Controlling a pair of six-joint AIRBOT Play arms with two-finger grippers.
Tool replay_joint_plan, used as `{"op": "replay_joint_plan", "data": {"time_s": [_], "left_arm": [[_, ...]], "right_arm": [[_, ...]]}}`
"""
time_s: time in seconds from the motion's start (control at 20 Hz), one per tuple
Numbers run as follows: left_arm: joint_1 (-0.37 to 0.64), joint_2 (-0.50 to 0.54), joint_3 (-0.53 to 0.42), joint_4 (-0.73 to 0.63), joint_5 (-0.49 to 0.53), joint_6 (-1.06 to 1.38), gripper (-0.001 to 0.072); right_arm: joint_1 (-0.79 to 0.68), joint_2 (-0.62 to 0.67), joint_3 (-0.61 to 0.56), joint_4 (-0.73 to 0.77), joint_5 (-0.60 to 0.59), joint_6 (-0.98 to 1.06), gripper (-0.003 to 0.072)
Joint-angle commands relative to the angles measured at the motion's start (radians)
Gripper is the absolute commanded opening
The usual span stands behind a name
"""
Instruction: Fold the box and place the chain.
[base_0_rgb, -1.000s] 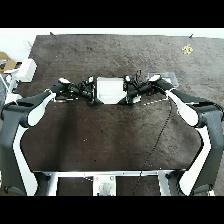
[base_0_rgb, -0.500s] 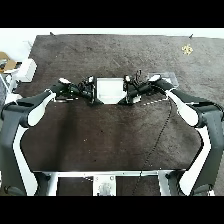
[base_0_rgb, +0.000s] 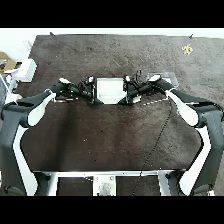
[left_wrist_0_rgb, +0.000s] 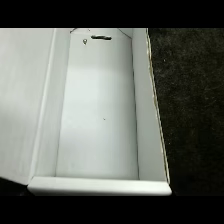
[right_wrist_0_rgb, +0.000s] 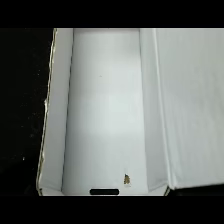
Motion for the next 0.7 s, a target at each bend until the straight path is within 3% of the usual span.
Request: {"op": "replay_joint_plan", "data": {"time_s": [0.0,0.55,0.65], "left_arm": [[0.001,0.000,0.001,0.000,-0.001,0.001,0.0226],[0.001,0.000,0.001,0.000,-0.001,0.001,0.0226],[0.001,0.000,0.001,0.000,-0.001,0.001,0.0226]], "right_arm": [[0.001,0.000,0.000,0.000,0.000,0.000,0.0452],[0.001,0.000,0.000,0.000,0.007,0.000,0.0453],[0.000,0.004,0.000,0.003,-0.023,0.005,0.0695]]}}
